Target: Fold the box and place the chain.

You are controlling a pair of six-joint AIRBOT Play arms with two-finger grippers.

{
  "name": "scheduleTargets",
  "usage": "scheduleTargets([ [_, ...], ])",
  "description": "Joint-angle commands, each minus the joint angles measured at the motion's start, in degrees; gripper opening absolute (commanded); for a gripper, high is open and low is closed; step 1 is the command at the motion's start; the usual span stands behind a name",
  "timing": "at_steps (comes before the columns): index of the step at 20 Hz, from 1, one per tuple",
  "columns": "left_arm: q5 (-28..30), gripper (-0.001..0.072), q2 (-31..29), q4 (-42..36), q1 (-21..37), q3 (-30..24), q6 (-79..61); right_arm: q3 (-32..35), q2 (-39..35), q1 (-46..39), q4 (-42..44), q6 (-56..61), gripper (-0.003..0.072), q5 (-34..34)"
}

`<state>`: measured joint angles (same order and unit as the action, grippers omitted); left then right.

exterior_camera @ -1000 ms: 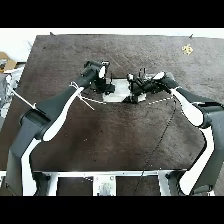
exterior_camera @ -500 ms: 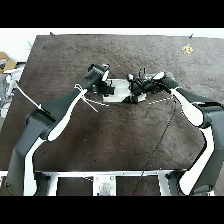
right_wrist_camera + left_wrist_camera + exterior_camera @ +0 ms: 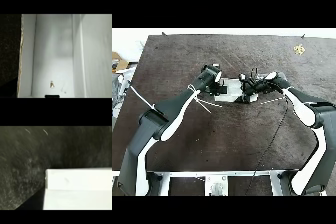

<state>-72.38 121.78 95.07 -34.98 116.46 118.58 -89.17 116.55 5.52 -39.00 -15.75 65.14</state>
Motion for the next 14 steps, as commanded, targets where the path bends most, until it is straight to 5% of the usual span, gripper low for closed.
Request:
scheduleTargets([
  [1, -0.52, 0.0011, 0.02, -1.31, 0.02, 0.02, 2.43, 0.02, 0.04, 0.00, -0.02, -0.09, 0.0439, 0.00],
  [5, 0.09, 0.0016, 0.00, -1.49, 0.02, 0.02, 1.11, 0.02, 0.04, 0.00, -0.02, -0.11, 0.0439, 0.02],
  [7, 1.27, 0.0451, -0.04, -2.82, 0.07, 0.02, -2.29, 0.02, 0.04, 0.00, -0.02, -0.09, 0.0439, 0.00],
  [12, 0.83, 0.0459, -1.44, -8.66, 0.33, 0.07, -11.56, 0.02, 0.04, 0.00, -0.02, -0.09, 0.0438, 0.02],
  [14, -0.90, 0.0619, -3.19, -12.00, 1.57, 0.17, -16.50, 0.02, 0.04, 0.00, -0.02, -0.09, 0.0438, 0.00],
])
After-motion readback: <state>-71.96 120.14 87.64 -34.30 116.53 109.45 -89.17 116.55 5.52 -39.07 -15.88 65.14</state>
